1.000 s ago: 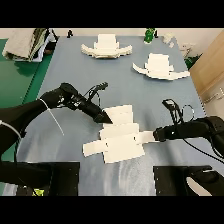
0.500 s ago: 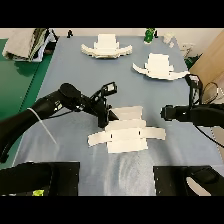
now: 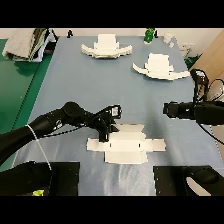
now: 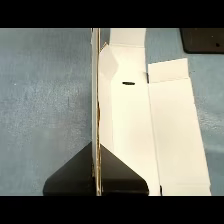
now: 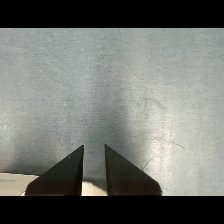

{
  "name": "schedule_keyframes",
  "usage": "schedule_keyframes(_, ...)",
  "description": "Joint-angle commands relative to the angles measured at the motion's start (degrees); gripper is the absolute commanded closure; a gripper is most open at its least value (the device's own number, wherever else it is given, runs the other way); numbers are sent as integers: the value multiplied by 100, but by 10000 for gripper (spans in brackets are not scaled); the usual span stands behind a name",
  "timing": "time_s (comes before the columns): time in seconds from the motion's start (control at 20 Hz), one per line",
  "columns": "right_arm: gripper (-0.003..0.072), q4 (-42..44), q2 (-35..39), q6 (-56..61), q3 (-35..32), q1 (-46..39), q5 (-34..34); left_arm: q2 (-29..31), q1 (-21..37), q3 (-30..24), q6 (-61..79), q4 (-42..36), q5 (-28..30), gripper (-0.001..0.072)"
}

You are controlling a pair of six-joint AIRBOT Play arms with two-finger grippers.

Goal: Fold the box.

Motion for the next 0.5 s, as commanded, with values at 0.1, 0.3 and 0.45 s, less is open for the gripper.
schedule_keyframes(0.1,487,37,4,13,9,2,-4,-92,-68,-120,72,-212,234,695)
schedule_keyframes(0.3,487,57,7,13,9,2,-7,140,-68,-116,162,-210,435,696)
schedule_keyframes(0.45,548,68,7,15,9,2,-7,649,-116,-175,175,-210,535,697)
